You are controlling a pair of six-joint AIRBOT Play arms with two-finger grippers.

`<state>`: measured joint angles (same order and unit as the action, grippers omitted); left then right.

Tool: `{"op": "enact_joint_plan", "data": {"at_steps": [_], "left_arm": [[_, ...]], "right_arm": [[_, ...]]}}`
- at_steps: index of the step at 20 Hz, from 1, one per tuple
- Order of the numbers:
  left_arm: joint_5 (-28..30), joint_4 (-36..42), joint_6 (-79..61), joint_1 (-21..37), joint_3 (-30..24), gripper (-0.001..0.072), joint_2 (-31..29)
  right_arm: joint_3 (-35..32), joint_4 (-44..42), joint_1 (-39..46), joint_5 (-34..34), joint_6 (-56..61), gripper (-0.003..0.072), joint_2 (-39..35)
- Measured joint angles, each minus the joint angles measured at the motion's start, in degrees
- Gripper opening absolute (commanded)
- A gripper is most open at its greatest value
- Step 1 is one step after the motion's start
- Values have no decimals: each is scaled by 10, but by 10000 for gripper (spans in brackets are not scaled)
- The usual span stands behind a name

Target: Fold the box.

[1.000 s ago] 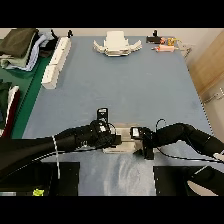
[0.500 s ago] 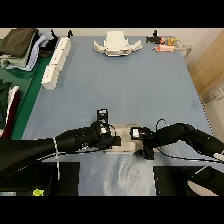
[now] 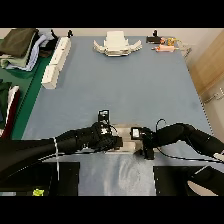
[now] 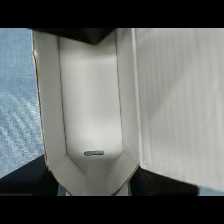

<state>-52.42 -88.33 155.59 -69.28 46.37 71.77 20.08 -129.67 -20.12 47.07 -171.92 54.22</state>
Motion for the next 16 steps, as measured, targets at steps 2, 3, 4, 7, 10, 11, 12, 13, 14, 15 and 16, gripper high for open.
{"op": "enact_joint_plan", "data": {"at_steps": [2, 3, 4, 7, 10, 11, 12, 13, 14, 15, 16], "left_arm": [[-3, -1, -4, 0, 0, 449, 0], [-5, -2, -6, 0, 0, 447, 0], [-7, -2, -7, 0, 0, 390, 0], [-11, -3, -13, 0, 0, 195, 0], [-9, -2, -17, 0, 0, 194, 0], [-9, -2, -18, 0, 0, 186, 0], [-9, -1, -19, 0, 1, 163, 0], [-10, -1, -19, 0, 2, 72, 0], [-14, -1, -19, 0, 3, 14, 0], [-20, -3, -17, 0, 4, 13, 0], [-22, -4, -14, 0, 5, 13, 1]], "right_arm": [[0, 0, 0, 0, 0, 502, 0], [0, 0, 0, 0, 0, 502, 0], [0, 0, 0, 0, 0, 502, 0], [0, 0, 0, 0, 0, 501, 0], [0, 0, 0, 0, 0, 502, 0], [0, 0, 0, 0, 0, 502, 0], [0, 0, 0, 0, 0, 502, 0], [0, 0, 0, 0, 0, 502, 0], [0, 0, 0, 0, 0, 502, 0], [0, 0, 0, 0, 0, 502, 0], [0, 0, 0, 0, 0, 501, 0]]}}
